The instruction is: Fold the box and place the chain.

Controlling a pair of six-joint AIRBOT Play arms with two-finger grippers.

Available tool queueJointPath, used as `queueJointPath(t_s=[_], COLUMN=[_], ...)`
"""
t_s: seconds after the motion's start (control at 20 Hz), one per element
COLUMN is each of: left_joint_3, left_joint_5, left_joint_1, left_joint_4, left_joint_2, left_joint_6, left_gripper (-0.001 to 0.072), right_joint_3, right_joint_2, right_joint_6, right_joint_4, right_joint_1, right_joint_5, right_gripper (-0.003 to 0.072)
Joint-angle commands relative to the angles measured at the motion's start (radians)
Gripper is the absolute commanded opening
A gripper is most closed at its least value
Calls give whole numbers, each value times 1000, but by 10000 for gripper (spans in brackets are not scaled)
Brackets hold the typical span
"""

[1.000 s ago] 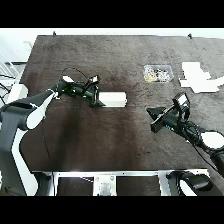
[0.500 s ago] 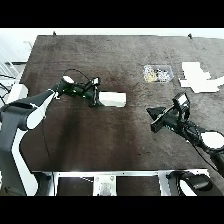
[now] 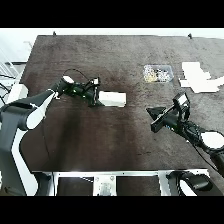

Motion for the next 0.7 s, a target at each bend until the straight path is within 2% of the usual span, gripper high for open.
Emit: queueJointPath(t_s=[0.0, 0.1, 0.35, 0.55, 0.65], left_joint_3=[0, 0, -1, -1, -1], left_joint_5=[-31, -54, -35, -29, 15], left_joint_1=[5, 23, 121, 230, 289], left_joint_4=[3, -4, -37, -62, -70], left_joint_2=[14, 48, 148, 192, 206], left_joint_6=[-25, -48, -142, -208, -245], left_gripper=[16, 15, 13, 13, 13], right_joint_3=[0, 0, 0, 0, 0], right_joint_2=[1, 1, 1, 1, 0], right_joint_6=[0, 0, 0, 0, 0], right_joint_4=[0, 0, 0, 0, 0], right_joint_1=[0, 0, 0, 0, 0], right_joint_5=[0, 0, 0, 0, 0], right_gripper=[12, 12, 12, 12, 13])
